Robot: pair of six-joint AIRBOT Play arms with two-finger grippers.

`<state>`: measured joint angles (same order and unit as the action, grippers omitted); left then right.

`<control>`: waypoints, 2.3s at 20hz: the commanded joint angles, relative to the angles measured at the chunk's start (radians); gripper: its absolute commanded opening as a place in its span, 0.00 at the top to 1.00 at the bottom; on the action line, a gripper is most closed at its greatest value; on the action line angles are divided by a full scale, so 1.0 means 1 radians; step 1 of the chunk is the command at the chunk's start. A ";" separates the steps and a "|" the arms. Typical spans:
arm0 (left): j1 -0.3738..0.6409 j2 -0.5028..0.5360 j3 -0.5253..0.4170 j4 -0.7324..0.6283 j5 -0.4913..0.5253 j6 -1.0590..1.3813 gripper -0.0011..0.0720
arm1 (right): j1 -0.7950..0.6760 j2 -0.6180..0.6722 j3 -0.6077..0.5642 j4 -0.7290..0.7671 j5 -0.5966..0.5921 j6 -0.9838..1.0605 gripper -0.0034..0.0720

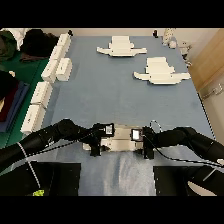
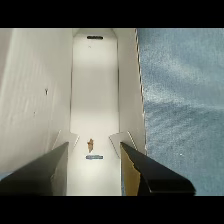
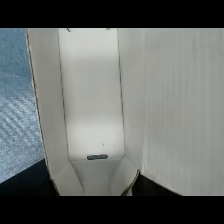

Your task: Fold the box.

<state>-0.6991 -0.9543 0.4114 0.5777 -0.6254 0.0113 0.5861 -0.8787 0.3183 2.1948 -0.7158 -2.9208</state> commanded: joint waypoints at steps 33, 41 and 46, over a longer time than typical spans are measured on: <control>0.661 0.126 -0.151 0.092 -0.435 -1.105 0.97 | 0.001 0.000 0.000 0.000 0.001 -0.001 0.28; 0.516 0.126 -0.201 -0.071 -0.314 -1.065 0.97 | 0.001 0.000 0.000 0.000 0.001 -0.001 0.28; 0.419 0.126 -0.192 -0.222 -0.293 -1.003 0.97 | 0.001 0.000 0.000 0.000 0.001 -0.001 0.28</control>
<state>-0.2310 -0.8276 0.2176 0.4660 -0.9405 -1.0382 0.5865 -0.8787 0.3183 2.1944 -0.7151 -2.9219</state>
